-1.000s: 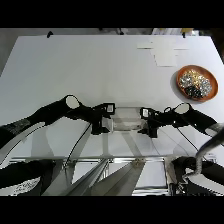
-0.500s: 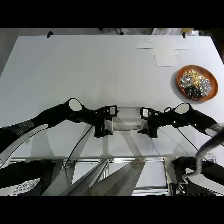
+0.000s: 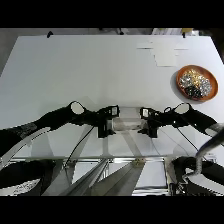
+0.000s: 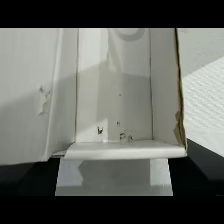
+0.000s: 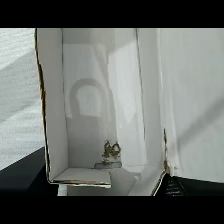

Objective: Fold the box and place the chain.

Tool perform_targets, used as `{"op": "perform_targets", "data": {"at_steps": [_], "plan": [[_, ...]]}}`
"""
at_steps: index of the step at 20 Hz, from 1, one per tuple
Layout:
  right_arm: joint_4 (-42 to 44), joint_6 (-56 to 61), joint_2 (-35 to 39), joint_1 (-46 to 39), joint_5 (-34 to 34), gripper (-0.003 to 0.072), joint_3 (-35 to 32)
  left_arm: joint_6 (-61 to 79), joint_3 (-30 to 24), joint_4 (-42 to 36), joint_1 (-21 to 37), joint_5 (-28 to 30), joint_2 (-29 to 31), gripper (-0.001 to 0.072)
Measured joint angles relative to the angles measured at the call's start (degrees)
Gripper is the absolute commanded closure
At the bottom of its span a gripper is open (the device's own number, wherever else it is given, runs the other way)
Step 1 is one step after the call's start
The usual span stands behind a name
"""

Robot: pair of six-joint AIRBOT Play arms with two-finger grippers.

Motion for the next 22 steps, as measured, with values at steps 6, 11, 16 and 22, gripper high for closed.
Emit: {"op": "perform_targets", "data": {"at_steps": [6, 11, 16, 22], "plan": [[0.0, 0.0, 0.0, 0.0, 0.0, 0.0247, 0.0, 0.2, 0.0, -0.22, -0.42, 0.57, -0.24, 0.0413], [0.0, 0.0, 0.0, 0.0, 0.0, 0.0247, 0.0, 0.17, 0.0, 0.15, -0.42, 0.57, -0.28, 0.0456], [0.0, 0.0, 0.0, 0.0, 0.0, 0.0247, 0.0, -0.02, 0.0, 0.31, -0.42, 0.57, -0.28, 0.0456], [0.0, -0.02, 0.0, 0.0, 0.0, 0.0247, 0.0, -0.04, 0.0, 0.37, -0.42, 0.57, -0.28, 0.0456]]}}
